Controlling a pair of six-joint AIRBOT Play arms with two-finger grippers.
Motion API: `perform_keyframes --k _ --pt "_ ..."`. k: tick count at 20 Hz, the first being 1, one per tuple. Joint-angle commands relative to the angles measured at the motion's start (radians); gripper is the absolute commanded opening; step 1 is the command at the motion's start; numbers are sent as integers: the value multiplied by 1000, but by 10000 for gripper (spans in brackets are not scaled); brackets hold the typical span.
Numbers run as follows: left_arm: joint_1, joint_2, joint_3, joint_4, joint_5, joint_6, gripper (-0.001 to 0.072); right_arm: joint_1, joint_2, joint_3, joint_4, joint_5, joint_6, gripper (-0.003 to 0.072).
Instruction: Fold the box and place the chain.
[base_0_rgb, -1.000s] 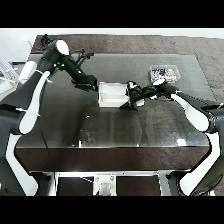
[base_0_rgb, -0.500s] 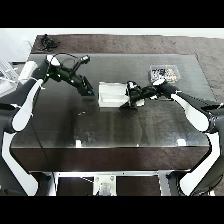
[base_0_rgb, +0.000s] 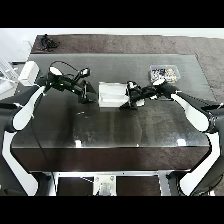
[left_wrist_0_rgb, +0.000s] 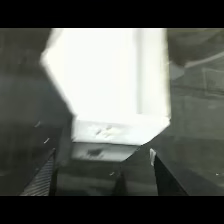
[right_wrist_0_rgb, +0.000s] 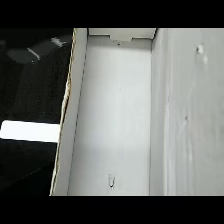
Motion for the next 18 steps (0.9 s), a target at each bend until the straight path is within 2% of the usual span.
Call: perform_keyframes --k 1,6,14,18 --pt "1 -25 -7 -31 -54 128 720 0 1 0 0 0 0 571" --pt "0 -29 -7 -47 -46 158 720 0 1 0 0 0 0 570" --pt "0 -29 -7 -85 27 177 720 0 1 0 0 0 0 570" --pt "0 -32 -7 -90 14 176 720 0 1 0 0 0 0 571"
